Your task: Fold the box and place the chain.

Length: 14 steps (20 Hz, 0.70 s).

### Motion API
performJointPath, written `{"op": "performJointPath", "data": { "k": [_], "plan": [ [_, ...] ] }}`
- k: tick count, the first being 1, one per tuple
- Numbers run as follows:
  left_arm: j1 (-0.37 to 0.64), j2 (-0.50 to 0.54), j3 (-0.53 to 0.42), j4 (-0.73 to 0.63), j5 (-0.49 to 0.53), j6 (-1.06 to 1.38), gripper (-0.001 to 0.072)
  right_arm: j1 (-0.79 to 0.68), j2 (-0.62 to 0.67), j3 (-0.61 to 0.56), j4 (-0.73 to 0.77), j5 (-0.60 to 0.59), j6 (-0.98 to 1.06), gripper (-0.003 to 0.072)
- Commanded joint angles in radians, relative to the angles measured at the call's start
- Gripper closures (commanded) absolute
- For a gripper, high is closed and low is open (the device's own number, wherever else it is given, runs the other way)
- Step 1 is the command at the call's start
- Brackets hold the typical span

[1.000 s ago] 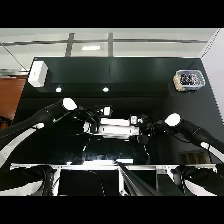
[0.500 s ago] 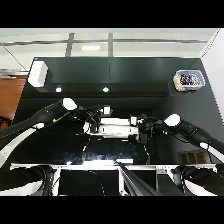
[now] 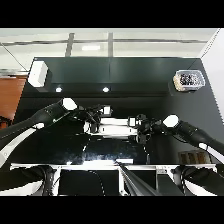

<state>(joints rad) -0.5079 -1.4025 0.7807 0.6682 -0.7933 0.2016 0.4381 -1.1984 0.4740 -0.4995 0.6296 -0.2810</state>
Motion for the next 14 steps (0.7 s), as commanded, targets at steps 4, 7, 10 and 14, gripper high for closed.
{"op": "performJointPath", "data": {
  "k": [4, 7, 10, 14],
  "plan": [
    [0.000, 0.000, 0.001, 0.000, 0.000, 0.000, 0.0679, 0.006, -0.001, -0.001, -0.013, -0.010, 0.008, 0.0070],
    [0.000, 0.000, 0.001, 0.001, 0.000, 0.000, 0.0679, 0.006, -0.001, -0.001, -0.013, -0.010, 0.008, 0.0079],
    [0.001, 0.000, 0.001, 0.001, 0.004, -0.027, 0.0627, 0.006, -0.001, -0.001, -0.014, -0.009, 0.007, 0.0364],
    [0.002, 0.044, 0.004, 0.042, 0.003, -0.115, 0.0285, 0.006, -0.001, -0.001, -0.018, -0.005, 0.007, 0.0521]
  ]
}}
